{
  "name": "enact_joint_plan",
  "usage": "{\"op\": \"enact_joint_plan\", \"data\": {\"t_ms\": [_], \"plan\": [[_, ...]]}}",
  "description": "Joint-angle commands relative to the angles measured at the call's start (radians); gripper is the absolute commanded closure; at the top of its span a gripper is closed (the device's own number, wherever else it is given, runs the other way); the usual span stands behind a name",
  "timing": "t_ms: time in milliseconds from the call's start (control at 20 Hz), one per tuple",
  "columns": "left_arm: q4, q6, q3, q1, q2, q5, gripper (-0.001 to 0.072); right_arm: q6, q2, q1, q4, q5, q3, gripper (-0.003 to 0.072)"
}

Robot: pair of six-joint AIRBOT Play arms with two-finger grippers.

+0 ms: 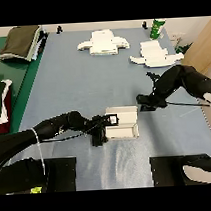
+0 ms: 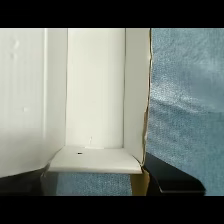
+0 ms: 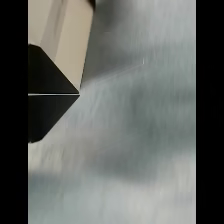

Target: Fold the box.

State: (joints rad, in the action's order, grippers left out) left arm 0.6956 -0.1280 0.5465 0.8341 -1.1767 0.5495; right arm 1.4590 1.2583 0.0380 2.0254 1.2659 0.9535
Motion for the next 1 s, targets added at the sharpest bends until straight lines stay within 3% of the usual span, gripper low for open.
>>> {"op": "enact_joint_plan", "data": {"t_ms": [0,250,400,550,750,950], "plan": [[0.0,0.0,0.001,0.0,0.0,0.0,0.0117,0.336,0.173,-0.186,0.547,0.145,0.057,0.0684],[0.0,0.0,0.001,0.0,0.0,0.0,0.0117,0.523,0.201,-0.128,0.588,0.332,0.077,0.0684],[0.0,0.0,0.001,0.0,0.0,0.0,0.0117,0.588,0.113,-0.064,0.531,0.326,0.002,0.0685],[0.0,0.0,0.001,0.0,0.0,0.0,0.0117,0.606,-0.039,0.007,0.433,0.193,-0.157,0.0684],[0.0,0.0,0.001,0.0,0.0,0.0,0.0117,0.611,-0.276,0.122,0.333,-0.118,-0.374,0.0684],[0.0,0.0,0.001,0.0,0.0,0.0,0.0117,0.611,-0.408,0.247,0.206,-0.3,-0.462,0.0683]]}}
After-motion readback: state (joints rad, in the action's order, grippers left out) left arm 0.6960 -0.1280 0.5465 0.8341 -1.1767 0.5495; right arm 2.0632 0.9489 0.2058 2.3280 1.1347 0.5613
